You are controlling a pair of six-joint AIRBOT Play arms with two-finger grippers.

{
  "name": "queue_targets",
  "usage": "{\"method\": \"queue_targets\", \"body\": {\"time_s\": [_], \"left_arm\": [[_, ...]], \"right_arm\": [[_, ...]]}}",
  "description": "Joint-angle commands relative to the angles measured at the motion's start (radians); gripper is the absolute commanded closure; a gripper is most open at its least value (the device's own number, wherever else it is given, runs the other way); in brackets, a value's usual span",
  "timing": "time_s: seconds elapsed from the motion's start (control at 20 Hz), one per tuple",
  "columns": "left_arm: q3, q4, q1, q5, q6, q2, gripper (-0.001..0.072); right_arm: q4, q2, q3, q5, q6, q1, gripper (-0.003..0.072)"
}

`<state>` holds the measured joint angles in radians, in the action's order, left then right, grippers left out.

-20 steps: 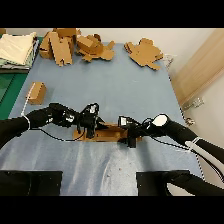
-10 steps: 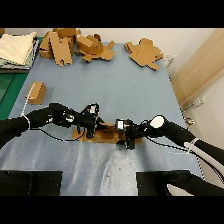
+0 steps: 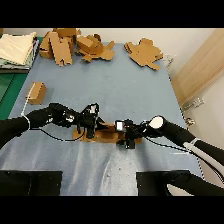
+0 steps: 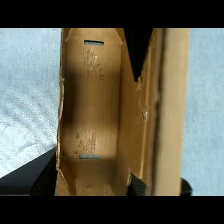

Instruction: Fold the box.

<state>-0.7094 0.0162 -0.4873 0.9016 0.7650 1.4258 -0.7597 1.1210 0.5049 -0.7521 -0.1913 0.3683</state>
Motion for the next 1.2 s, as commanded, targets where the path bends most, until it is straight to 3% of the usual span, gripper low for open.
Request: {"method": "queue_targets", "body": {"time_s": [0.0, 0.35, 0.45, 0.95, 1.1, 1.15], "left_arm": [[0.0, -0.001, 0.001, 0.0, 0.0, 0.0, 0.0696], [0.0, -0.001, 0.001, 0.0, 0.0, 0.0, 0.0696], [0.0, -0.001, 0.001, 0.0, 0.0, 0.0, 0.0696], [0.0, -0.001, 0.001, -0.001, -0.039, -0.001, 0.0695], [0.0, -0.002, 0.003, -0.012, -0.167, -0.005, 0.0694], [0.0, -0.002, 0.003, -0.013, -0.198, -0.005, 0.0541]], "right_arm": [[-0.013, 0.001, 0.0, 0.012, 0.0, 0.001, 0.0138], [-0.042, 0.001, 0.0, 0.012, 0.0, 0.001, 0.018], [-0.057, 0.001, 0.0, 0.012, 0.0, 0.001, 0.0264], [-0.055, 0.0, 0.0, 0.012, 0.0, 0.001, 0.0256], [-0.051, 0.0, 0.0, 0.012, 0.0, 0.001, 0.0257], [-0.051, 0.0, 0.0, 0.012, 0.0, 0.001, 0.0256]]}}
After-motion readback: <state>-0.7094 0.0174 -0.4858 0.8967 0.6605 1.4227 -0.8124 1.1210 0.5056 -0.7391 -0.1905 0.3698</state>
